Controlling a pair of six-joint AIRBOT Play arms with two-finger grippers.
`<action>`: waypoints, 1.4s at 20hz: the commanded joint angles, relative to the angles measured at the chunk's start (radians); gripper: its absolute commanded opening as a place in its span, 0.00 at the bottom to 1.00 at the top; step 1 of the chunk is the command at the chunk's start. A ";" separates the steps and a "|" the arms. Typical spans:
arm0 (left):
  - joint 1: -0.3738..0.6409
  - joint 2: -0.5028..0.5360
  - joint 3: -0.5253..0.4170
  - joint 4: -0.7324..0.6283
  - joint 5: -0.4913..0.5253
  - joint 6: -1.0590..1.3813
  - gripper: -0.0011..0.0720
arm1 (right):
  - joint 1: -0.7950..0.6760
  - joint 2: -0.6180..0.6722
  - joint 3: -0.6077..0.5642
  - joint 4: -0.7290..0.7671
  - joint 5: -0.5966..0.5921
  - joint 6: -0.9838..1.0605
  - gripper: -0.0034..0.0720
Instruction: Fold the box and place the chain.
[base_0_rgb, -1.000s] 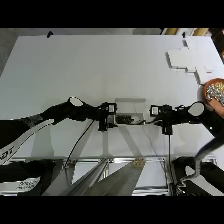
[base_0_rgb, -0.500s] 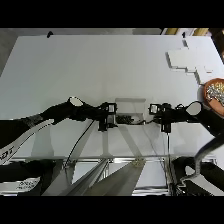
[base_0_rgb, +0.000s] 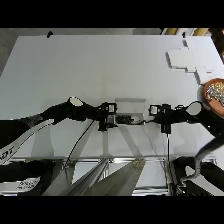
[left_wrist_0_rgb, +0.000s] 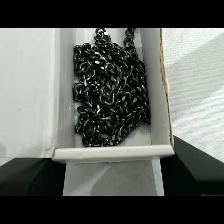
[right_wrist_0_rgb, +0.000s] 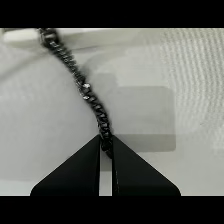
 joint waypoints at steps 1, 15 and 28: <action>0.000 0.001 0.000 0.000 0.000 0.000 0.20 | 0.001 0.072 0.000 -0.014 0.037 0.042 0.07; 0.000 0.001 0.000 0.000 0.000 0.000 0.20 | 0.388 0.253 0.000 0.544 -0.225 0.053 0.07; 0.000 0.001 0.000 0.000 0.000 0.000 0.20 | 0.321 0.310 0.000 0.376 -0.308 0.046 0.59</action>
